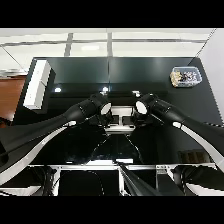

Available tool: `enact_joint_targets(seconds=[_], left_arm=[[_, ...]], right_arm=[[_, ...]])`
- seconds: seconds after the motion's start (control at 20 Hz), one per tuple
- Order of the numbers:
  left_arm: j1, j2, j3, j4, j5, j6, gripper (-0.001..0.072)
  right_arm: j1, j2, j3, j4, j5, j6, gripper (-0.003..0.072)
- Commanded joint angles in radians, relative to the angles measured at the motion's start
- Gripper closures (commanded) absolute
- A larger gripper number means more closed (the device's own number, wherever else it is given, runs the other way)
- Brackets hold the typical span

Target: Fold the box and place the chain.

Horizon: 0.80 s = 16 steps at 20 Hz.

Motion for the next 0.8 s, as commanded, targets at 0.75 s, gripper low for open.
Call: enact_joint_targets(seconds=[0.75], left_arm=[[0.001,0.000,0.001,0.000,0.003,-0.001,0.0679]], right_arm=[[-0.098,0.271,0.003,-0.012,0.069,-0.158,0.0403]])
